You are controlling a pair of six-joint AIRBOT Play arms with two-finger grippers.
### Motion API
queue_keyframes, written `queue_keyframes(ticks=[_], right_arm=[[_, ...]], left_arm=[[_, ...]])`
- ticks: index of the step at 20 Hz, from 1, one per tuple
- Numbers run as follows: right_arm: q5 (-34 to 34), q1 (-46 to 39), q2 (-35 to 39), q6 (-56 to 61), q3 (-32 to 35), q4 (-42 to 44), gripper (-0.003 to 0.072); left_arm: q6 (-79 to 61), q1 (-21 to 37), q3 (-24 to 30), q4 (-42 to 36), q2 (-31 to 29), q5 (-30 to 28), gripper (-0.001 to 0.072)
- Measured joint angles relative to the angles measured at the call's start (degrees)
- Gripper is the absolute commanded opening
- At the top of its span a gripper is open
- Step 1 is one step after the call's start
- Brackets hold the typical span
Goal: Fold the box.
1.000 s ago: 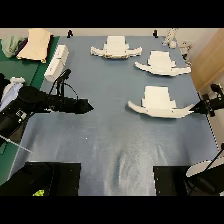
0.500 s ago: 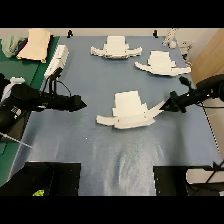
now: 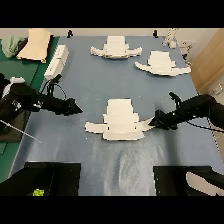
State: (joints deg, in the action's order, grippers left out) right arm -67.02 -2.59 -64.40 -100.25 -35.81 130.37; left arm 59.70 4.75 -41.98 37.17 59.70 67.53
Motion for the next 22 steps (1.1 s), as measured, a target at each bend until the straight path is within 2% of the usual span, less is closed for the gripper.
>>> queue_keyframes(ticks=[2,4,5,6,7,8,9,13,14,22], right_arm=[[-0.4,0.1,-2.5,-0.7,-1.7,-0.4,0.0235],[-1.9,0.3,-5.7,-2.0,-4.1,-0.5,0.0227],[-2.8,0.4,-7.5,-2.8,-5.4,-0.5,0.0219],[-3.5,0.5,-9.1,-3.5,-6.5,-0.3,0.0151],[-4.2,0.8,-10.5,-4.3,-7.5,0.2,0.0142],[-5.1,1.1,-11.9,-5.1,-8.2,0.5,0.0092],[-5.6,1.4,-12.9,-5.9,-8.7,0.8,0.0003],[-5.1,4.6,-13.6,-12.8,-8.7,3.2,0.0002],[-3.8,5.9,-12.4,-14.7,-7.9,3.8,0.0002],[6.6,16.2,1.4,-18.6,1.3,5.5,0.0002]], left_arm=[[-0.3,-0.1,0.0,0.1,0.3,0.9,0.0027],[-0.9,-0.1,0.0,0.0,0.5,1.7,0.0374],[-1.1,-0.1,0.0,0.0,0.6,2.2,0.0376],[-1.3,-0.1,0.0,0.0,0.6,2.5,0.0376],[-1.4,-0.1,0.0,0.0,0.6,2.7,0.0377],[-1.5,-0.1,0.0,-0.1,0.7,2.9,0.0377],[-1.5,-0.1,0.0,-0.3,0.7,3.0,0.0377],[-1.6,-0.1,0.0,-1.4,1.0,2.8,0.0361],[-1.7,-0.1,0.0,-1.5,1.3,2.6,0.0278],[-3.7,-0.2,0.0,-3.1,10.5,1.8,0.0284]])
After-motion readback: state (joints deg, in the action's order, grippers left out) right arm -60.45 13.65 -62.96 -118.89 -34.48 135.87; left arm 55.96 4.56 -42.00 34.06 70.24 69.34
